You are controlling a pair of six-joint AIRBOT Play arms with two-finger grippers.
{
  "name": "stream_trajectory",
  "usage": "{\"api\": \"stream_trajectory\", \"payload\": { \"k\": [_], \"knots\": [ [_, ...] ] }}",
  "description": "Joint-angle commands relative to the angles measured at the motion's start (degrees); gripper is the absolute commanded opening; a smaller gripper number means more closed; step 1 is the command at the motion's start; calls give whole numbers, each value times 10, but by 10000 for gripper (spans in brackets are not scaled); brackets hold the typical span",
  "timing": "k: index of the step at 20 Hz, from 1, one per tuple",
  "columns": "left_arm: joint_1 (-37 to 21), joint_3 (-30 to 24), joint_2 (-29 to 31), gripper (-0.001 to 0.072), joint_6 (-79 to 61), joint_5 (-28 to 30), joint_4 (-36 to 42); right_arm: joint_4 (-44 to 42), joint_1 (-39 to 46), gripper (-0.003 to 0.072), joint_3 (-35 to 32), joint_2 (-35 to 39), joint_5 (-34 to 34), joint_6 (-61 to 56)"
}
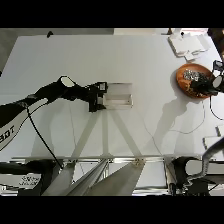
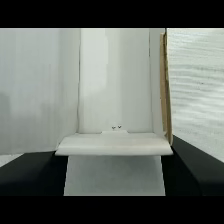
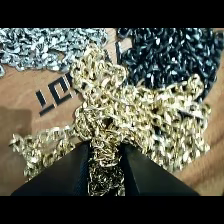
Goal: Fold the box and place the chain.
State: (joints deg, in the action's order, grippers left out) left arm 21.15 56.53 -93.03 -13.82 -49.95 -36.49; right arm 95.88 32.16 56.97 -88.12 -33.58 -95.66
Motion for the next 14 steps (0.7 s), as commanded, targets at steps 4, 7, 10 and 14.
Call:
{"api": "stream_trajectory", "payload": {
  "k": [4, 7, 10, 14],
  "knots": [
    [0, 0, 0, 373, 0, 0, 0, -2, 0, 7, 1, 65, -3, 43],
    [0, 0, 0, 373, 0, 0, 0, -3, 0, 7, 1, 112, -24, 77],
    [0, 0, 0, 373, 0, 0, 0, -4, 0, 6, 0, 144, -83, 111],
    [0, 0, 0, 373, 0, 0, 0, -4, -28, 5, 0, 167, -169, 193]
  ]
}}
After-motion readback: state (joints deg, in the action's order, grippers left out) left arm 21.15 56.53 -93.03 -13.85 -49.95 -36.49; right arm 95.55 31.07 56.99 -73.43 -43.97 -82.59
